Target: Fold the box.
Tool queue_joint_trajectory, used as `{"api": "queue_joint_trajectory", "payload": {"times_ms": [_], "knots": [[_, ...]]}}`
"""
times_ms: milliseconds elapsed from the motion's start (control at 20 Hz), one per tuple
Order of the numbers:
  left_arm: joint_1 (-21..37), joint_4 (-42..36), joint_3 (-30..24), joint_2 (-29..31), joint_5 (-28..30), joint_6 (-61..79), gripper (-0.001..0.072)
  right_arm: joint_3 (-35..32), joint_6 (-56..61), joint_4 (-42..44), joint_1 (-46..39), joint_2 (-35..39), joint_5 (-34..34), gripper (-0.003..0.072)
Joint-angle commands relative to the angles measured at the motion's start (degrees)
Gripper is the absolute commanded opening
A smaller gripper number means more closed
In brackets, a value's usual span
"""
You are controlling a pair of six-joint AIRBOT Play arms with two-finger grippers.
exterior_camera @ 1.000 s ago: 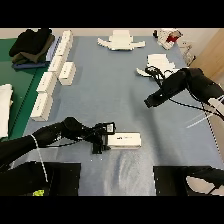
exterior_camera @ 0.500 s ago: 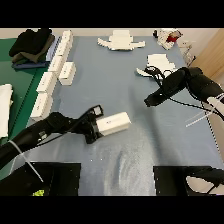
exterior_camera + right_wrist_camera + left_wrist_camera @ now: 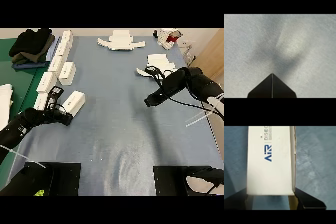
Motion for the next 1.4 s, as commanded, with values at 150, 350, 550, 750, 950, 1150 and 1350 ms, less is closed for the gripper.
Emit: {"api": "queue_joint_trajectory", "payload": {"times_ms": [150,350,550,750,950,1150,1350], "knots": [[3.4,1.7,0.1,-7.2,15.5,-7.7,0.0414,0.0,0.0,0.0,0.0,0.0,0.0,0.0003],[3.4,1.5,2.7,-14.9,21.3,-8.7,0.0414,0.0,0.0,0.0,0.0,0.0,0.0,0.0003],[3.3,1.5,10.8,-23.7,21.2,-9.0,0.0414,0.0,0.0,0.0,0.0,0.0,0.0,0.0003],[3.3,1.5,19.6,-30.6,20.2,-9.0,0.0414,0.0,0.0,0.0,0.0,0.0,0.0,0.0003],[3.2,1.5,27.9,-35.8,19.5,-9.2,0.0414,0.0,0.0,0.0,0.0,0.0,0.0,0.0003],[3.2,1.5,36.5,-41.5,16.5,-9.2,0.0414,0.0,0.0,0.0,0.0,0.0,0.0,0.0003],[3.3,1.5,43.2,-46.8,12.5,-9.2,0.0414,0.0,0.0,0.0,0.0,0.0,0.0,0.0003]]}}
